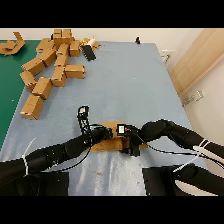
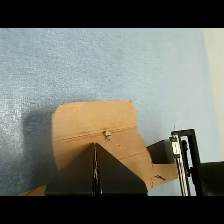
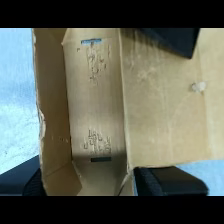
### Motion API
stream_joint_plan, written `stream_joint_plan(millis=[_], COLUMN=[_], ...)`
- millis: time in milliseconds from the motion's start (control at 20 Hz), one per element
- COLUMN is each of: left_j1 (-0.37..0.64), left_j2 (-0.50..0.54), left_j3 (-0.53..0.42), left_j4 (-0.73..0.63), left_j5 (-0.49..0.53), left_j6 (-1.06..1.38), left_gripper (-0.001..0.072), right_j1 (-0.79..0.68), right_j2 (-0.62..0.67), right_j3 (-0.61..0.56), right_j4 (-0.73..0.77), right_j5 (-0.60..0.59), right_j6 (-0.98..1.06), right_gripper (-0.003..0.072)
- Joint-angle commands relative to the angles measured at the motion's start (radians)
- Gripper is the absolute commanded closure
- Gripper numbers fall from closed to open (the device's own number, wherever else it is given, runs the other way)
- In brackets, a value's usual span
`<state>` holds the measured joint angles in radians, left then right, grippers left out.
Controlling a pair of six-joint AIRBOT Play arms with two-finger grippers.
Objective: Fold the box.
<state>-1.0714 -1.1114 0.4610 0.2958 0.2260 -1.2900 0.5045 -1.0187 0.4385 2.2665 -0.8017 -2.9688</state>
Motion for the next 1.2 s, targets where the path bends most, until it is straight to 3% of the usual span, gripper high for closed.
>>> stream_joint_plan(millis=[0,150,350,450,1150], left_j1=[0.0,0.0,0.0,0.0,0.0], left_j2=[0.0,0.0,0.0,0.0,0.0], left_j3=[0.001,0.001,0.001,0.001,0.001], left_j4=[0.0,0.0,0.0,0.0,0.0], left_j5=[0.0,0.0,0.0,-0.001,0.0], left_j6=[0.0,0.0,0.0,0.0,0.0], left_gripper=[0.0698,0.0698,0.0697,0.0698,0.0698], right_j1=[0.0,0.0,0.0,0.0,0.0], right_j2=[0.006,0.006,-0.003,-0.017,-0.017], right_j3=[0.001,0.0,-0.001,-0.002,-0.001], right_j4=[0.013,0.016,-0.001,0.001,-0.004], right_j5=[0.008,0.008,0.008,0.008,0.042], right_j6=[-0.002,-0.002,-0.002,-0.001,0.002], right_gripper=[-0.0023,0.003,0.0035,0.0095,0.0116])
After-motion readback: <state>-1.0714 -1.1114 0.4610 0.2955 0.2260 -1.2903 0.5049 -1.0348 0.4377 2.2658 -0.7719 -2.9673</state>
